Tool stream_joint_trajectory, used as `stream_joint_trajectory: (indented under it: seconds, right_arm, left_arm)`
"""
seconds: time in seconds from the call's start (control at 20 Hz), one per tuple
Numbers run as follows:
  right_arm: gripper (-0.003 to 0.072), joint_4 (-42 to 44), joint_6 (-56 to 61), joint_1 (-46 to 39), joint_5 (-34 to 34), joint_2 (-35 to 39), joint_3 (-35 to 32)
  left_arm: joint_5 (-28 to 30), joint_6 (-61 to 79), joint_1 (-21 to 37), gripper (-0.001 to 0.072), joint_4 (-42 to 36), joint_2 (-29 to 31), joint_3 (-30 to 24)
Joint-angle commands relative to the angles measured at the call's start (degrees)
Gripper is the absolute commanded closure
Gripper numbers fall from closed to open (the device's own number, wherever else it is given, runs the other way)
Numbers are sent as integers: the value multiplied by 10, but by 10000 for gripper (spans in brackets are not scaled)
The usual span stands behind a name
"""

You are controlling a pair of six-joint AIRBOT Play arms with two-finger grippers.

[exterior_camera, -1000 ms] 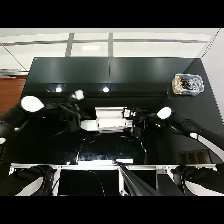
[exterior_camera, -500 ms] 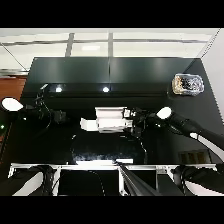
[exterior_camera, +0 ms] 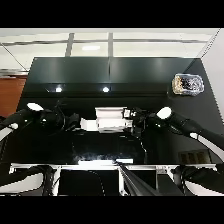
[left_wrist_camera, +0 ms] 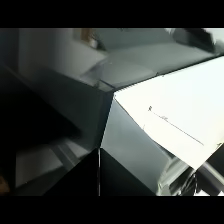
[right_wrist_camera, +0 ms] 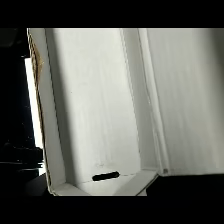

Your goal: Fold the box and place the chain.

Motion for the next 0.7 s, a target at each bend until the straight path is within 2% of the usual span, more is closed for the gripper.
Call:
stream_joint_trajectory:
  seconds: [0.0,0.15,0.35,0.4,0.45,0.5,0.55,0.6,0.65]
  right_arm:
    - [247,0,0,0,0,0,0]
    - [247,0,0,0,0,0,0]
    - [247,0,0,0,0,0,0]
    - [247,0,0,0,0,0,0]
    - [247,0,0,0,0,0,0]
    - [247,0,0,0,0,0,0]
    - [247,0,0,0,0,0,0]
    - [247,0,0,0,0,0,0]
    - [247,0,0,0,0,0,0]
  left_arm:
    - [1,17,-24,682,-20,-25,3]
    - [-4,40,-23,682,-31,-25,3]
    - [-29,129,-22,681,-92,-16,4]
    - [-31,133,-22,651,-86,-11,9]
    - [-37,140,-22,517,-84,-7,14]
    - [-45,145,-22,351,-83,-6,21]
    - [-52,145,-22,145,-82,-6,31]
    - [-58,144,-22,84,-82,-6,39]
    - [-62,143,-22,84,-83,-6,48]
